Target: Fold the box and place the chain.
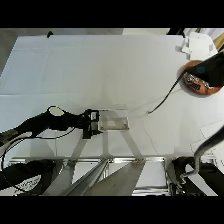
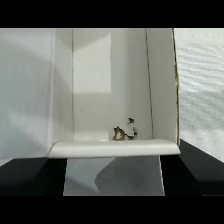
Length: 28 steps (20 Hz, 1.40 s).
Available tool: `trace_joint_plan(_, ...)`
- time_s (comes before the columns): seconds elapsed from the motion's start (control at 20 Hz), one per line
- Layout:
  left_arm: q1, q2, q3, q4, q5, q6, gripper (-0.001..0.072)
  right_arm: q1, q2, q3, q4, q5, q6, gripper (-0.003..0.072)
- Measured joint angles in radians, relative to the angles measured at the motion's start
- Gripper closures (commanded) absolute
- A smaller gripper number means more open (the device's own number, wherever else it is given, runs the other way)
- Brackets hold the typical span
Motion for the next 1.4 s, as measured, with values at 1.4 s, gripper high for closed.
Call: trace_joint_plan(1.4,0.0,0.0,0.0,0.0,0.0,0.0,0.0455,0.518,-0.008,0.0,0.097,-0.303,0.014,0.0672)
